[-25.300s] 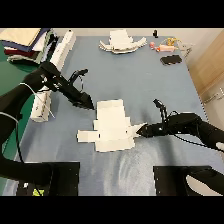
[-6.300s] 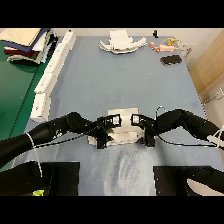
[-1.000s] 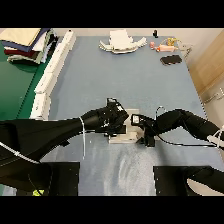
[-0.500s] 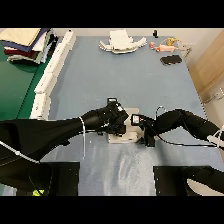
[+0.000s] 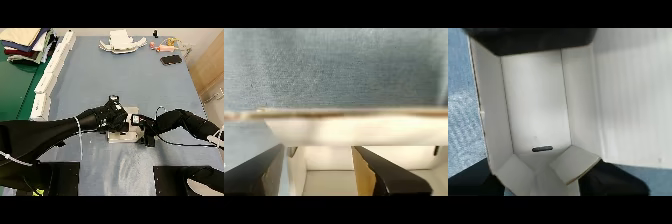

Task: Fold the box.

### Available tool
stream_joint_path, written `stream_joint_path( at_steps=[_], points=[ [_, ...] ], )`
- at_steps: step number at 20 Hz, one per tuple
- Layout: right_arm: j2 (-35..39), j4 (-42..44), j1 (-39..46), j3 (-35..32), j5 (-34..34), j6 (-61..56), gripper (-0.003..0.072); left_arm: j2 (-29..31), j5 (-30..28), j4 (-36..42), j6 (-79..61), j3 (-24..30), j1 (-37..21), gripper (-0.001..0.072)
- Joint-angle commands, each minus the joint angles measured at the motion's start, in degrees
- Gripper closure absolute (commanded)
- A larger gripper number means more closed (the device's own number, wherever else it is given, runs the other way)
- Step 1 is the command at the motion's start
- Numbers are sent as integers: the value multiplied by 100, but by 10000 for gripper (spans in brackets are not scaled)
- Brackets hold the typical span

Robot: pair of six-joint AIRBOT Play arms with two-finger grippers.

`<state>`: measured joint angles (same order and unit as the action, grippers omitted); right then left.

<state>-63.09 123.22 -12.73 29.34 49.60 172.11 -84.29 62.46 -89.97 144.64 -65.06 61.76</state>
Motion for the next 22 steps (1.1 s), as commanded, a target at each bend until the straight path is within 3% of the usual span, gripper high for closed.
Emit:
stream_joint_path(
  at_steps=[1,8,15,16,17,18,22],
  points=[
    [-4,2,0,-2,-2,0,86,46,103,-52,-17,4,-4,67],
    [-4,2,0,-2,-2,0,86,122,632,-92,-160,9,-4,67],
    [-4,2,0,-2,-2,0,85,1158,1390,-140,-660,-96,-109,69],
    [-4,2,0,-2,-2,0,85,1322,1582,-138,-887,-96,-155,131],
    [-4,2,0,-2,-2,0,85,1478,1808,-144,-1099,-94,-205,606],
    [-4,2,0,-2,-2,0,86,1596,1937,-157,-1451,-94,-221,697],
    [-4,0,0,-2,0,0,86,2028,2035,57,-2507,315,-334,697]
  ],
)
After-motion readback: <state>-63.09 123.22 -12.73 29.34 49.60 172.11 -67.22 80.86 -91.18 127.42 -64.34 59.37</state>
